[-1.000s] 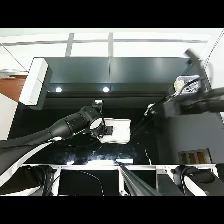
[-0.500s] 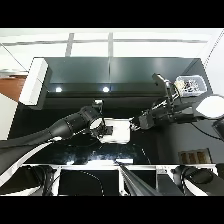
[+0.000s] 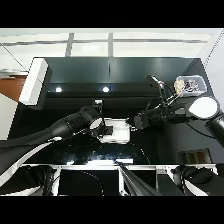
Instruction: Fold the box and place the chain.
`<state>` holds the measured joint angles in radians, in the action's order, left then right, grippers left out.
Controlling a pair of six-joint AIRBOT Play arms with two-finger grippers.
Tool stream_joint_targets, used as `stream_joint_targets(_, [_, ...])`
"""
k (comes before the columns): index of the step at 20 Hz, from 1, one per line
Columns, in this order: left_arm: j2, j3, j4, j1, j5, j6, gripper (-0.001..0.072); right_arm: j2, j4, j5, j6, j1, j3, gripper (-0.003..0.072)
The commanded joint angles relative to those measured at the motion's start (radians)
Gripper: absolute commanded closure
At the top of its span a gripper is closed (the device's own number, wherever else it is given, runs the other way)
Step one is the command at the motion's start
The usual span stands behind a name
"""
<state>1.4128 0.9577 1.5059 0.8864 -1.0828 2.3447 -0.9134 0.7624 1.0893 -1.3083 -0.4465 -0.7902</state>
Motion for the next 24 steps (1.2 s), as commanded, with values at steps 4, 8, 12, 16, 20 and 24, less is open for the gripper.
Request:
stream_joint_targets(4, [0.0,0.0,0.0,0.0,0.0,0.0,0.0678,-0.095,-0.003,-0.092,0.0,-0.122,0.0,0.0644])
stream_joint_targets(8, [0.0,0.0,0.0,0.0,0.0,0.0,0.0678,-0.116,0.011,-0.1,-0.002,-0.127,0.0,0.0643])
stream_joint_targets(12, [0.0,0.0,0.0,0.0,0.0,0.0,0.0678,-0.116,0.052,-0.11,-0.005,-0.127,0.0,0.0644])
stream_joint_targets(16, [0.0,0.0,0.0,0.0,0.0,0.0,0.0678,-0.087,0.064,-0.061,-0.004,-0.073,0.0,0.0644])
stream_joint_targets(20, [0.0,0.0,0.0,0.0,0.0,0.0,0.0678,0.018,0.1,0.019,-0.005,0.041,0.0,0.0644])
stream_joint_targets(24, [0.0,0.0,0.0,0.0,0.0,0.0,0.0678,0.048,0.122,0.119,-0.005,0.103,0.002,0.0644])
